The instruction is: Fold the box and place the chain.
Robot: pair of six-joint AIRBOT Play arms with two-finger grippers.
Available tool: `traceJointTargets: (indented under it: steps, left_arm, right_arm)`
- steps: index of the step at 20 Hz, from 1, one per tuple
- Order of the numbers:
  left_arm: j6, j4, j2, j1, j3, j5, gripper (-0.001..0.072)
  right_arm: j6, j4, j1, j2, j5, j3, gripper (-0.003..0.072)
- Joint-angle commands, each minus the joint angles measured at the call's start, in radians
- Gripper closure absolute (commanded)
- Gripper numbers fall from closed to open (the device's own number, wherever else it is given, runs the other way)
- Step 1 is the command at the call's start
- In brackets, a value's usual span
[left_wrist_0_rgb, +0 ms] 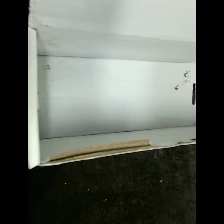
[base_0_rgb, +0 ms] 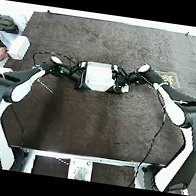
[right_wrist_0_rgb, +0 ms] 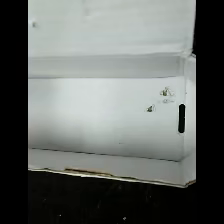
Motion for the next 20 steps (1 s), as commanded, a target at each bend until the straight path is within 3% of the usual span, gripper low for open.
traceJointTargets:
  steps: [1,11,13,15,16,17,20]
  left_arm:
    - [0.000,0.001,0.000,0.001,0.000,-0.001,0.0365]
    - [0.000,0.001,0.000,0.001,0.000,-0.001,0.0365]
    - [0.000,0.001,0.000,0.001,0.000,-0.001,0.0365]
    - [0.000,0.001,0.000,0.001,0.000,-0.001,0.0365]
    - [0.000,0.001,0.000,0.001,0.000,-0.001,0.0365]
    - [0.000,0.001,0.000,0.001,0.000,-0.001,0.0365]
    - [0.000,0.001,0.000,0.001,0.000,-0.001,0.0365]
  right_arm:
    - [0.004,-0.004,-0.004,0.024,0.014,0.001,0.0088]
    - [0.099,-0.136,-0.112,0.134,0.099,0.001,0.0090]
    - [0.143,-0.087,-0.127,0.164,0.133,0.001,0.0121]
    - [0.142,0.017,-0.124,0.188,0.190,0.001,0.0495]
    - [0.143,0.093,-0.116,0.191,0.202,0.001,0.0640]
    - [0.143,0.183,-0.101,0.190,0.201,0.001,0.0698]
    - [0.162,0.291,-0.041,0.189,0.053,0.000,0.0698]
